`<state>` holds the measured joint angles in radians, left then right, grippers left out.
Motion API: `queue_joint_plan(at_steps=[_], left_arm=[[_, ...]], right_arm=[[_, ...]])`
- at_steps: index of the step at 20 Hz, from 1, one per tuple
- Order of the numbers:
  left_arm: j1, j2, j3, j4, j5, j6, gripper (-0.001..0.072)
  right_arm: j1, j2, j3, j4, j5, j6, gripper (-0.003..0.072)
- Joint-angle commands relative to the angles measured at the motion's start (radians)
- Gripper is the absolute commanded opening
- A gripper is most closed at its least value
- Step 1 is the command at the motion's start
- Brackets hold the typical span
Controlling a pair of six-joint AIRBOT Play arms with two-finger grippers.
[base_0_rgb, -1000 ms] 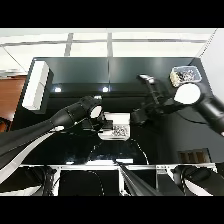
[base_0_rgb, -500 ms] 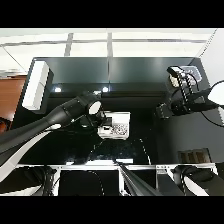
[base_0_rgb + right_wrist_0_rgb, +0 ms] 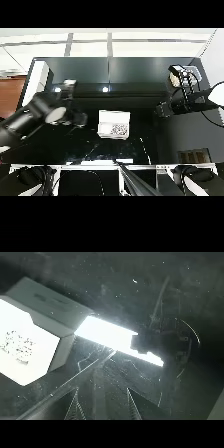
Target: Fold the box and place the chain.
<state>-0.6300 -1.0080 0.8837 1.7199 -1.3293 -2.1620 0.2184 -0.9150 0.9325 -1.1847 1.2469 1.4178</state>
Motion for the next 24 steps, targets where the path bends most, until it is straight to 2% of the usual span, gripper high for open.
queue_joint_plan(at_steps=[1, 2, 3, 4, 5, 7, 9, 11, 14, 19, 24], left_arm=[[0.247, 0.120, -0.254, -0.326, 0.238, 0.258, 0.0683], [0.323, 0.114, -0.326, -0.542, 0.336, 0.502, 0.0683], [0.381, 0.101, -0.377, -0.739, 0.392, 0.782, 0.0683], [0.426, 0.082, -0.411, -0.919, 0.395, 1.101, 0.0683], [0.452, 0.060, -0.425, -1.027, 0.369, 1.371, 0.0684], [0.453, 0.017, -0.426, -1.118, 0.365, 1.812, 0.0716], [0.430, -0.003, -0.425, -1.127, 0.385, 2.205, 0.0719], [0.402, -0.023, -0.419, -1.095, 0.434, 2.329, 0.0719], [0.326, -0.065, -0.414, -1.155, 0.500, 2.520, 0.0719], [0.278, -0.202, -0.370, -1.172, 0.474, 2.581, 0.0720], [0.267, -0.230, -0.348, -1.209, 0.485, 2.575, 0.0719]], right_arm=[[0.000, 0.000, -0.024, 0.006, -0.018, 0.020, 0.0368], [0.000, 0.000, -0.039, 0.006, -0.020, 0.026, 0.0369], [0.000, 0.000, -0.049, 0.006, -0.020, 0.026, 0.0368], [0.000, 0.000, -0.056, 0.005, -0.018, 0.026, 0.0368], [0.000, 0.000, -0.057, 0.006, -0.016, 0.029, 0.0368], [0.000, 0.000, -0.057, 0.006, -0.023, 0.046, 0.0368], [0.000, 0.000, -0.057, 0.009, -0.025, 0.071, 0.0368], [0.000, 0.000, -0.057, 0.014, -0.026, 0.087, 0.0368], [0.000, 0.000, -0.057, 0.026, -0.029, 0.097, 0.0368], [0.000, 0.000, -0.057, 0.058, -0.047, 0.097, 0.0368], [0.000, 0.000, -0.057, 0.058, -0.048, 0.097, 0.0368]])
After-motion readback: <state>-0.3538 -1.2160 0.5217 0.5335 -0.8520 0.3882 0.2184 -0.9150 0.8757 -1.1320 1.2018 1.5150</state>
